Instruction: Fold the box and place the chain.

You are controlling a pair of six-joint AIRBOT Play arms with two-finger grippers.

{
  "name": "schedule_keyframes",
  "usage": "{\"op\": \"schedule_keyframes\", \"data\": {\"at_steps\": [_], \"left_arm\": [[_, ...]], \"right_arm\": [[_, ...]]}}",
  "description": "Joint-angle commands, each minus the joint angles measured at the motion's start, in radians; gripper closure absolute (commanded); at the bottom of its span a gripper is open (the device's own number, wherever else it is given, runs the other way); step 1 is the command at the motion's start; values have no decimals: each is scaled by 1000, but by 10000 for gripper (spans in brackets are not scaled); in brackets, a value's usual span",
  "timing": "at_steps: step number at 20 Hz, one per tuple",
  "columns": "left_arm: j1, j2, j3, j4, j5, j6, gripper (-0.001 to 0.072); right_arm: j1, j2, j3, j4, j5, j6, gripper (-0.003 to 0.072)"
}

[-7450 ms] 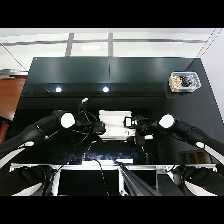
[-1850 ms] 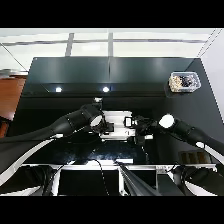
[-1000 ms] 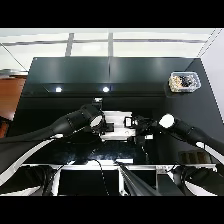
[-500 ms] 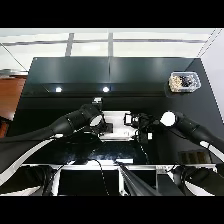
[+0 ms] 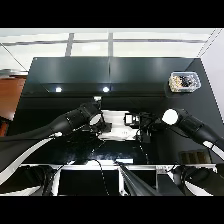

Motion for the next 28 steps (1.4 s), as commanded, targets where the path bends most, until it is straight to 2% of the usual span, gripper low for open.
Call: {"op": "schedule_keyframes", "data": {"at_steps": [1, 5, 6, 7, 10, 11, 17, 18, 28], "left_arm": [[4, 0, 1, 3, 2, 0, 680], [4, 0, 1, 3, 2, 0, 680], [4, 0, 1, 3, 2, 0, 680], [4, 0, 1, 3, 2, 0, 680], [4, 0, 1, 3, 2, 0, 680], [4, 0, 1, 3, 2, 0, 680], [4, -1, 1, 3, 2, 0, 680], [4, -1, 1, 3, 2, 0, 680], [4, -1, 1, 3, 1, 0, 680]], "right_arm": [[0, 0, 2, 35, -5, -14, 100], [12, 0, 2, 55, -3, -13, 104], [20, 0, 2, 55, -3, -11, 188], [28, -1, 2, 55, -4, -7, 223], [37, -6, 2, 54, -12, 2, 228], [37, -9, 2, 54, -16, 10, 373], [37, -21, 2, 74, -16, 60, 414], [37, -23, 2, 90, -16, 62, 510], [65, -55, 2, 214, -83, 62, 512]]}}
